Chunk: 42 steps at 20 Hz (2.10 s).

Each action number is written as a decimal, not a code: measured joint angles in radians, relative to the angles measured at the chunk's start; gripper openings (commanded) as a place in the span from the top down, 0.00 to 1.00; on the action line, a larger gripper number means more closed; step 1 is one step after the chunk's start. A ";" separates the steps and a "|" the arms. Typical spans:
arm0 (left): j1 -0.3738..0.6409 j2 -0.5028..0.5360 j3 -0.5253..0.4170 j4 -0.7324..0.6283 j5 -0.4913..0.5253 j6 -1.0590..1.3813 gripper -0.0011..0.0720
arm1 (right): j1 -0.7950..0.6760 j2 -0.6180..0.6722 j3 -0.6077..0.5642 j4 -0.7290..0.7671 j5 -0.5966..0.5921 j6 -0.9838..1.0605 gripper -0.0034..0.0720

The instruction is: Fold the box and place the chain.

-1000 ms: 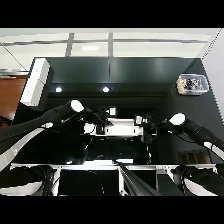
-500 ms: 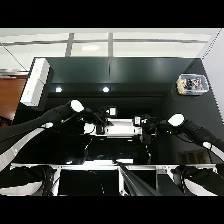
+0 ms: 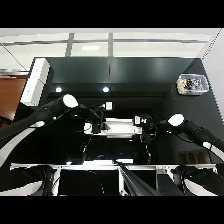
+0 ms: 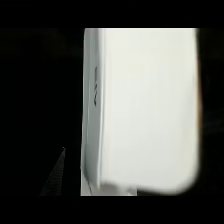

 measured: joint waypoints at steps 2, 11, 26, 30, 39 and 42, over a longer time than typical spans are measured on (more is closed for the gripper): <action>0.040 0.070 0.002 0.070 -0.058 -0.143 0.67 | 0.000 0.000 0.000 0.000 0.000 0.000 0.42; 0.072 0.191 -0.177 -0.203 -0.162 -0.456 0.95 | 0.000 0.000 0.000 -0.002 0.003 -0.001 0.42; 0.026 0.060 -0.164 -0.427 0.232 -0.196 0.95 | 0.000 0.000 0.000 -0.002 0.004 -0.001 0.42; 0.013 -0.012 -0.122 -0.320 0.202 -0.259 0.95 | 0.000 0.000 0.000 -0.002 0.004 -0.001 0.42; 0.080 0.058 -0.077 -0.201 0.151 -0.320 0.95 | 0.000 0.000 0.000 -0.002 0.003 0.000 0.42; 0.139 0.177 -0.136 -0.198 0.138 -0.331 0.94 | 0.000 0.000 0.000 -0.002 0.003 0.000 0.42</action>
